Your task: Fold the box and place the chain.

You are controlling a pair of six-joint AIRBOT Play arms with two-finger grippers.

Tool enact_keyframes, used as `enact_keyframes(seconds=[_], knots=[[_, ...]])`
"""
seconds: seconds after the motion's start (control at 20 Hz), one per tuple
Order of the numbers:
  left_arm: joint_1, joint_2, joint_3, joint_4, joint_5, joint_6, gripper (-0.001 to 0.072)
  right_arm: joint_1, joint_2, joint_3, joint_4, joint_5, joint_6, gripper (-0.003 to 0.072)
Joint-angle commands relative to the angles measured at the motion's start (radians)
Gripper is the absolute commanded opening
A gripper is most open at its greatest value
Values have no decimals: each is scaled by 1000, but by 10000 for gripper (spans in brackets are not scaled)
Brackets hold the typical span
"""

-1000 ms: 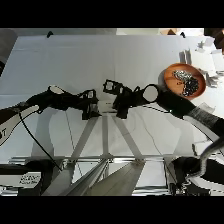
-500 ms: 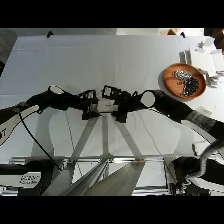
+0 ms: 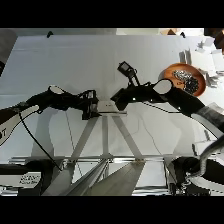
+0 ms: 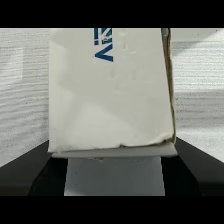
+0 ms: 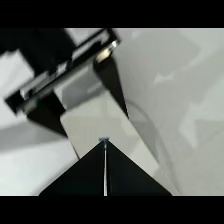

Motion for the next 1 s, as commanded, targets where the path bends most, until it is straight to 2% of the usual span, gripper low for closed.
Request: enact_keyframes(seconds=[0.0,0.2,0.4,0.6,0.8,0.95], knots=[[1,1,0,0,1,-1,276,-12,-72,-1,92,67,77,10],[1,1,0,0,1,-1,276,-10,-155,-43,91,96,78,10],[1,1,0,0,1,-1,276,-8,-175,-97,86,76,78,9],[1,1,0,0,1,-1,276,-8,-174,-100,88,71,77,10],[1,1,0,0,1,-1,276,-8,-153,-100,93,48,77,10],[1,1,0,0,1,-1,276,-11,-64,-99,92,-11,77,10]])
